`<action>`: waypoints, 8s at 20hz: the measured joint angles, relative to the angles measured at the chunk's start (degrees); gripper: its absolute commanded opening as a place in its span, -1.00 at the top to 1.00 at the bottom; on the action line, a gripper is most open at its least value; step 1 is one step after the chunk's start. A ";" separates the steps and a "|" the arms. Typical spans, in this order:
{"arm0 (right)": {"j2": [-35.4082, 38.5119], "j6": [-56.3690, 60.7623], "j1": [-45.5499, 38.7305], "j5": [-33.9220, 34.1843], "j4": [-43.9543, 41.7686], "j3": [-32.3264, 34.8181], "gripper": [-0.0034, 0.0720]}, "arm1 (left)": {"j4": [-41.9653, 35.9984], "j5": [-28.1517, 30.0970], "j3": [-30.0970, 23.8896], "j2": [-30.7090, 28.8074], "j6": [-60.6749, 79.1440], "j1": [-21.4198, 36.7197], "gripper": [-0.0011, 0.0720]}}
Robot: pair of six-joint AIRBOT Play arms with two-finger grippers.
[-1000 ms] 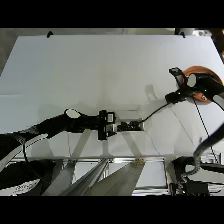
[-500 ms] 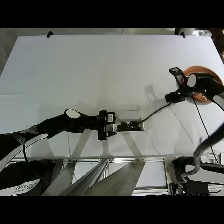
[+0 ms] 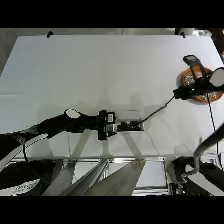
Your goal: Fold the box and place the chain.
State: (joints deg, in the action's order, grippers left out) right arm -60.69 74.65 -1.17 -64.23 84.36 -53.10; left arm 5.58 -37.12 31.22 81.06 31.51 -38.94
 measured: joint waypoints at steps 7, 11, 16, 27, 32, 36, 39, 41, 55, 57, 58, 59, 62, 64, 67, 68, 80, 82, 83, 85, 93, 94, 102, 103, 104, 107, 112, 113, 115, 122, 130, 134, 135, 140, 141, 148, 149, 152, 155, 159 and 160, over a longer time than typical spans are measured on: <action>13.49 -3.65 0.02 -12.61 -16.44 0.04 0.88 | 0.00 0.00 0.00 0.00 0.00 0.00 0.60; 16.04 -4.31 2.80 -16.70 -23.04 1.03 0.88 | 0.00 0.00 0.00 0.00 0.00 0.00 0.60; 16.76 -4.61 13.49 -14.51 -28.41 3.08 0.88 | 0.00 0.02 0.00 0.00 0.00 0.00 0.60; 16.76 -2.86 27.65 -0.09 -30.67 9.09 0.88 | 0.00 0.00 0.00 0.00 0.00 0.00 0.60; 12.22 -2.60 28.50 9.51 -31.19 16.87 0.74 | 0.00 0.00 0.00 0.00 0.00 0.00 0.60; 4.61 -2.62 28.65 14.82 -32.87 18.60 0.56 | 0.00 0.00 0.00 0.00 0.00 0.00 0.60; 1.14 -2.91 28.65 16.44 -33.53 18.97 0.56 | 0.00 0.00 0.00 0.00 0.00 0.00 0.60; 0.98 -4.11 28.63 16.96 -34.29 19.08 0.56 | 0.00 0.02 0.00 0.00 0.00 0.00 0.60; 14.78 -37.07 2.01 3.63 -26.95 19.28 -0.18 | 0.00 0.00 0.00 0.00 0.00 0.00 0.60; 12.55 -45.22 1.22 2.29 -26.51 19.78 -0.19 | 0.00 0.00 0.00 0.00 0.00 0.00 0.60; 11.39 -49.70 1.40 1.53 -26.60 20.28 -0.19 | -0.02 0.00 0.00 0.00 0.00 0.00 0.60; 10.54 -53.64 1.99 1.03 -26.86 21.00 -0.19 | -0.02 0.02 0.00 0.00 0.00 0.00 0.60; 9.07 -65.90 5.62 2.03 -27.26 24.55 -0.20 | 0.00 0.00 0.00 0.00 0.00 0.00 0.60; 8.57 -72.48 8.61 5.70 -27.82 27.26 -0.20 | 0.00 0.00 0.00 0.00 0.00 0.00 0.60; 7.23 -79.17 12.22 12.44 -29.40 30.03 -0.20 | 0.00 0.00 0.00 0.00 0.00 0.00 0.60; 6.60 -80.74 12.98 14.01 -30.03 30.51 -0.20 | 0.00 0.00 0.00 0.00 0.00 0.00 0.60; 0.70 -90.82 15.32 20.44 -38.14 31.74 -0.01 | 0.00 0.00 0.00 0.00 0.00 0.00 0.60; 0.13 -91.03 15.32 20.41 -38.56 31.76 0.33 | 0.00 0.00 0.00 0.00 0.00 0.00 0.60; -0.02 -91.03 15.32 20.41 -38.77 31.76 0.34 | 0.00 0.00 0.00 0.00 0.00 0.00 0.60; -0.26 -91.19 15.32 20.37 -38.99 31.76 0.53 | 0.00 0.00 0.00 0.00 0.00 0.00 0.60; -0.24 -91.10 15.32 20.48 -39.26 31.76 0.88 | 0.00 0.00 0.00 0.00 -0.02 0.02 0.60; 0.04 -90.84 15.34 20.74 -39.10 31.78 0.88 | 0.00 0.00 -0.02 0.00 -0.02 0.02 0.60; 7.96 -81.85 15.37 22.58 -32.54 31.78 0.88 | -0.02 0.04 0.00 0.00 0.00 0.02 0.60; 9.51 -80.76 15.37 22.18 -32.04 31.78 0.88 | -0.02 0.04 0.00 0.00 0.00 0.02 0.60; 11.37 -79.80 15.37 21.64 -31.63 31.78 0.88 | -0.02 0.04 0.00 0.00 0.00 0.02 0.60; 16.96 -74.93 15.37 20.63 -31.52 31.71 0.88 | -0.02 0.04 0.00 0.00 0.00 0.02 0.60; 24.28 -70.07 15.37 16.52 -39.47 31.65 0.88 | 0.00 0.02 0.00 0.00 0.00 0.02 0.60; 24.98 -69.88 15.37 15.26 -41.79 31.65 0.88 | 0.00 0.02 0.00 0.00 0.00 0.02 0.60; 25.83 -69.59 15.37 13.25 -45.86 31.65 0.88 | 0.00 0.02 0.00 0.00 0.00 0.02 0.60; 25.97 -69.09 15.37 10.75 -56.70 31.65 0.88 | 0.00 0.02 0.00 0.00 0.00 0.02 0.60; 14.99 -68.19 15.37 10.51 -60.41 31.65 0.87 | 0.00 0.02 0.00 0.00 0.00 0.02 0.60; 10.40 -65.53 15.37 11.19 -60.43 31.65 0.43 | 0.00 0.02 0.00 0.00 0.00 0.02 0.60; 9.84 -64.96 15.37 11.23 -60.08 31.63 0.42 | 0.00 0.00 0.00 0.00 0.00 0.02 0.60; 8.68 -60.17 15.37 10.56 -56.28 30.51 0.31 | 0.00 0.00 0.00 0.00 0.00 0.02 0.60; 8.59 -58.99 15.37 9.46 -55.43 29.22 0.34 | 0.00 0.00 0.00 0.00 0.00 0.02 0.60; 4.81 -56.41 15.34 0.26 -50.49 7.19 0.83 | 0.00 0.00 0.00 0.00 0.00 0.02 0.60; 2.62 -56.41 15.34 -0.22 -49.59 4.35 0.83 | 0.00 0.00 0.00 0.00 0.00 0.02 0.60; -6.12 -55.01 15.34 -1.70 -46.31 -1.44 0.80 | 0.00 0.02 0.00 0.00 0.00 0.02 0.60; -13.38 -54.07 15.74 -6.38 -40.65 -3.65 0.26 | 0.00 0.02 0.00 0.00 0.00 0.02 0.60; -17.22 -53.62 16.33 -10.75 -34.99 -4.61 -0.05 | 0.00 0.00 0.00 0.00 0.02 0.02 0.60; -17.29 -53.62 16.63 -11.61 -34.42 -4.68 -0.05 | 0.00 0.00 0.00 0.00 0.02 0.02 0.60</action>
State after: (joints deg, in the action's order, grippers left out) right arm -77.97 21.04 15.46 -75.83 49.93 -57.78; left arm 5.58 -37.12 31.22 81.06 31.53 -38.92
